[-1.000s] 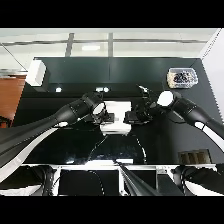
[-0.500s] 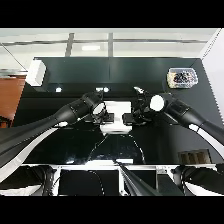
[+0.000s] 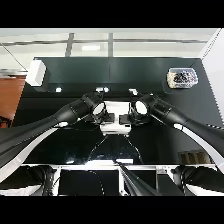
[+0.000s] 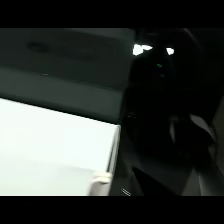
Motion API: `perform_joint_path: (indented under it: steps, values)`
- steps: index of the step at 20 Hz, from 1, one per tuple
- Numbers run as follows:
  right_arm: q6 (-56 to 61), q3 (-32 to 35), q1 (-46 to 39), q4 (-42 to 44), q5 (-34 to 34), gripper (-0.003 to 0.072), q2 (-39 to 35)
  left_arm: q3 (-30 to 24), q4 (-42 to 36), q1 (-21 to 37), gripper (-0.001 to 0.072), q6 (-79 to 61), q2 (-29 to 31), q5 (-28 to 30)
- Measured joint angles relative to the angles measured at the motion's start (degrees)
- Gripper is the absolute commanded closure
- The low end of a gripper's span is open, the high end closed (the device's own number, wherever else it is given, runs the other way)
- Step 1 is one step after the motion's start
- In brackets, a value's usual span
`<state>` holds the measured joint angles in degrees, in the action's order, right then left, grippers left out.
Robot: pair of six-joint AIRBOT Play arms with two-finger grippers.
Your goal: Fold the box and place the chain.
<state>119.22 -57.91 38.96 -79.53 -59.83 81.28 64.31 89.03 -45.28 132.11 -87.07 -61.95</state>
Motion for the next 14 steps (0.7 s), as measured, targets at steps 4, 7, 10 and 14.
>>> perform_joint_path:
  steps: [4, 7, 10, 14]
  values:
    - [4.7, -0.6, 0.8, -2.0, -2.2, 0.0416, 0.6, 0.0, 0.0, 0.0, 0.0683, 0.0, 0.0, 0.0]
    - [6.9, -1.4, 0.9, -2.6, -3.8, 0.0415, 0.7, 0.0, -0.1, 0.0, 0.0684, -0.1, 0.0, 0.0]
    - [8.2, -2.3, 1.0, -3.2, -5.1, 0.0415, 0.9, 0.0, 0.0, 0.0, 0.0683, 0.0, 0.0, 0.0]
    - [9.0, -2.7, 1.5, -3.5, -6.1, 0.0416, 1.5, 0.0, 0.0, 0.0, 0.0684, -0.2, 0.0, -0.1]
